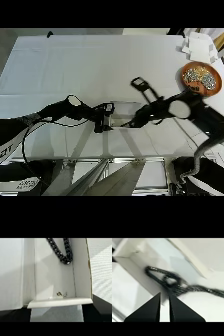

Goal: Fold the box and place the chain.

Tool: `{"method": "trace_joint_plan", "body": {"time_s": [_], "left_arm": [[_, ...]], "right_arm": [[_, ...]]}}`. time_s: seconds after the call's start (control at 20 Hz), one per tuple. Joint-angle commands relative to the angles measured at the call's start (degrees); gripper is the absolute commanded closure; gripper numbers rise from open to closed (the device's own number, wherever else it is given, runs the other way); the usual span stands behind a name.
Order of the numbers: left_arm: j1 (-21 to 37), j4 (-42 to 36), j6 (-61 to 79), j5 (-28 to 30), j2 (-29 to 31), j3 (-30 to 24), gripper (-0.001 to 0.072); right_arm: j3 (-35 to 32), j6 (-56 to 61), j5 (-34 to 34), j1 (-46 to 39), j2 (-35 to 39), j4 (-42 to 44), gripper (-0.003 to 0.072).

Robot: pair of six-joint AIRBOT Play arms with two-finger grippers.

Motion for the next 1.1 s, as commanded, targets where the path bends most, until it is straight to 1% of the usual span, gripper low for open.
{"method": "trace_joint_plan", "body": {"time_s": [0.0, 0.05, 0.25, 0.3, 0.35, 0.6, 0.7, 0.9, 1.05], "left_arm": [[0.04, 0.00, 0.02, 0.00, 0.02, -0.02, 0.0394], [0.04, 0.00, 0.02, 0.00, 0.02, -0.02, 0.0394], [0.04, 0.00, 0.00, 0.00, 0.02, -0.02, 0.0394], [0.04, 0.00, 0.00, 0.00, 0.02, -0.02, 0.0394], [0.04, 0.00, 0.02, 0.00, 0.02, -0.02, 0.0394], [0.04, 0.00, 0.00, 0.00, 0.02, -0.02, 0.0394], [0.04, 0.00, 0.02, 0.00, 0.02, -0.02, 0.0394], [0.04, 0.00, 0.02, 0.02, 0.02, -0.02, 0.0394], [0.04, 0.00, 0.02, 0.00, 0.02, -0.02, 0.0394]], "right_arm": [[0.02, 2.14, 6.03, -9.68, 3.04, -9.09, 0.0445], [0.02, 2.12, 5.86, -12.85, 2.45, -10.21, 0.0326], [0.00, 2.05, 3.43, -21.77, -2.73, -10.60, 0.0333], [0.00, 2.03, 2.82, -22.95, -4.59, -10.64, 0.0367], [-0.02, 2.03, 2.01, -23.82, -6.73, -10.80, 0.0379], [-0.02, 2.08, -2.62, -24.50, -16.00, -12.07, 0.0379], [-0.02, 2.08, -2.95, -24.48, -18.88, -12.07, 0.0379], [-0.02, 2.08, -4.24, -24.48, -21.77, -12.04, 0.0379], [-0.02, 2.08, -4.35, -24.48, -22.67, -12.04, 0.0395]]}}
